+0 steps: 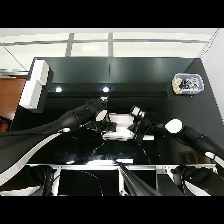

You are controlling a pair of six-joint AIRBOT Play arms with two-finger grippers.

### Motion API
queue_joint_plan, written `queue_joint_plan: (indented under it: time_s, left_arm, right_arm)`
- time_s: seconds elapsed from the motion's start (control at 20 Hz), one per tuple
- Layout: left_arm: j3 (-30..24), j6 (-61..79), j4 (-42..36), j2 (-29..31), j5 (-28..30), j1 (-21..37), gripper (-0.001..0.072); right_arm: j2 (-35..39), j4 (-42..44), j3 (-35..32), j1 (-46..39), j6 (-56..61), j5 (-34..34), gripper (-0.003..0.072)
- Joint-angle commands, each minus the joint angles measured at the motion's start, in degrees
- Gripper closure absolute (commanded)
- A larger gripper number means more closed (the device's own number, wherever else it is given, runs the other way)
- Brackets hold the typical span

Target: Fold the box and place the chain.

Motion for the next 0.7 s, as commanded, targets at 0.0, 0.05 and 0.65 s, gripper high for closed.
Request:
queue_joint_plan:
  time_s: [0.0,0.05,0.65]
  left_arm:
    - [0.0,0.1,0.0,0.0,0.4,0.0,0.0684]
    - [0.0,0.1,0.0,0.0,0.4,0.0,0.0684]
    - [0.0,0.1,0.0,0.0,0.3,0.0,0.0684]
  right_arm:
    - [3.1,-16.5,4.6,-7.9,33.5,14.2,0.0677]
    - [4.3,-22.2,6.1,-12.5,42.9,19.2,0.0677]
    - [0.5,-13.0,-3.1,-33.0,59.2,31.1,0.0676]
